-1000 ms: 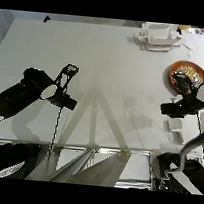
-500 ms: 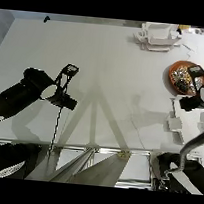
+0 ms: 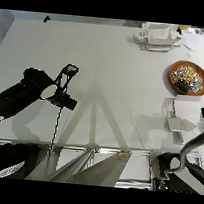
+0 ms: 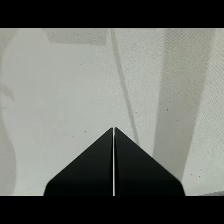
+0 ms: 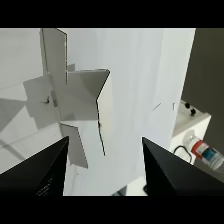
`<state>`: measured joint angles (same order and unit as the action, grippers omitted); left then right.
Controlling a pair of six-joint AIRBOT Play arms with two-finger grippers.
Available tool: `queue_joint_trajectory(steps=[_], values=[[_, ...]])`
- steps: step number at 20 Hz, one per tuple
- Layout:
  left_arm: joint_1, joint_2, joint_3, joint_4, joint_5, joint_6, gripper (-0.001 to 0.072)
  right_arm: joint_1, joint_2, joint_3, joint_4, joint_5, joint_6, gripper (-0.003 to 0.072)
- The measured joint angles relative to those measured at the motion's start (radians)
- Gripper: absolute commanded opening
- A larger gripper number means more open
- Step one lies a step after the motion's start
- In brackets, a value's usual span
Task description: Fold the box and place the chain.
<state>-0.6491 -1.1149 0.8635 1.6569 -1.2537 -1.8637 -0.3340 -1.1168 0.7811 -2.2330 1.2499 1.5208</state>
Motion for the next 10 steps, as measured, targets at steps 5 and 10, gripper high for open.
queue_joint_trajectory(steps=[5,10], values=[[0.0,0.0,0.0,0.0,0.0,0.0,0.001,-0.034,-0.116,0.0,-0.018,0.002,-0.036,0.0324],[0.0,0.0,0.0,0.0,0.0,0.0,0.001,-0.041,-0.219,0.001,-0.114,0.037,0.046,0.0164]])
